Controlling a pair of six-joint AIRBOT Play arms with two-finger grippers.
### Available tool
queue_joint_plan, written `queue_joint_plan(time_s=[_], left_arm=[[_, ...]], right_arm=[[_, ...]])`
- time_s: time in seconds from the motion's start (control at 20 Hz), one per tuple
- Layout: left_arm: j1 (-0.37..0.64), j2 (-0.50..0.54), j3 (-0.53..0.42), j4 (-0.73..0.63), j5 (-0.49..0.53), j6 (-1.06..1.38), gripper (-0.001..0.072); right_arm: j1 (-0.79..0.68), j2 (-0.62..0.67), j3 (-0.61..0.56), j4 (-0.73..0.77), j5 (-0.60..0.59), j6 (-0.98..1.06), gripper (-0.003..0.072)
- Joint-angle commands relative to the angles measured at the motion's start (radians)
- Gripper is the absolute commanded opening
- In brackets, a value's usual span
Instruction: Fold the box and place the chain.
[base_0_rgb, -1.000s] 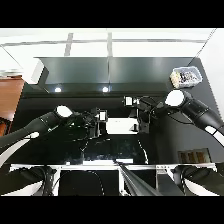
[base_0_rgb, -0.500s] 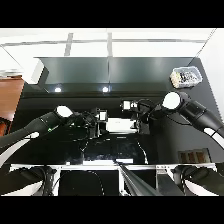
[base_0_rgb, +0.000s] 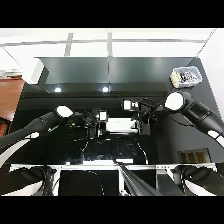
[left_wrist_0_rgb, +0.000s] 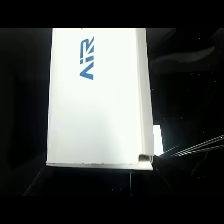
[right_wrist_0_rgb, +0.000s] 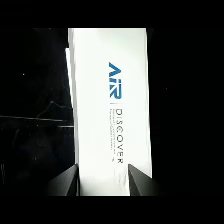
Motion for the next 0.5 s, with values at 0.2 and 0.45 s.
queue_joint_plan(time_s=[0.2,0.45], left_arm=[[0.0,-0.001,0.0,0.002,0.0,0.0,0.0351],[0.0,-0.001,0.0,0.002,0.0,0.0,0.0351]], right_arm=[[0.0,0.005,0.0,0.039,0.023,0.003,0.0246],[0.0,0.004,0.0,0.014,0.0,0.011,0.0244]])
